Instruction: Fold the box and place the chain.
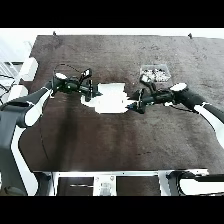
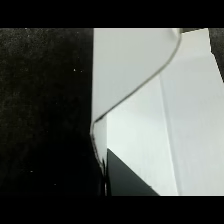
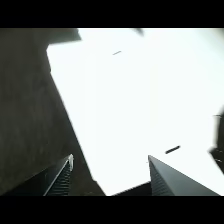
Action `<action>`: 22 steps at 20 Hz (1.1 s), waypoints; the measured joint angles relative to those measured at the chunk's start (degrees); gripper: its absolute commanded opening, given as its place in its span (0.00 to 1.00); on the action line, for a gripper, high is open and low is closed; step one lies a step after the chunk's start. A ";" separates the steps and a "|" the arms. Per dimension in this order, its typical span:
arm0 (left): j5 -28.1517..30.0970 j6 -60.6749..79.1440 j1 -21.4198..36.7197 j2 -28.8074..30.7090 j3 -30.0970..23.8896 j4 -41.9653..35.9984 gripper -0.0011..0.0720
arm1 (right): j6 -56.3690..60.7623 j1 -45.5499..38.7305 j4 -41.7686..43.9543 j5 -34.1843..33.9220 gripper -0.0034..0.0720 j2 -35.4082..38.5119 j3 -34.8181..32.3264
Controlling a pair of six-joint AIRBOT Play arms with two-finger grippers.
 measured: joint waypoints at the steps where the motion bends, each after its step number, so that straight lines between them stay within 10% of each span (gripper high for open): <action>1: 0.00 0.00 0.00 0.00 0.00 0.00 0.04 | -0.15 1.22 -1.77 -1.27 0.82 0.02 -0.17; 22: -0.04 -0.02 -0.02 -0.02 0.00 -0.04 0.04 | -3.96 9.79 -7.54 -25.73 0.82 -0.66 -2.12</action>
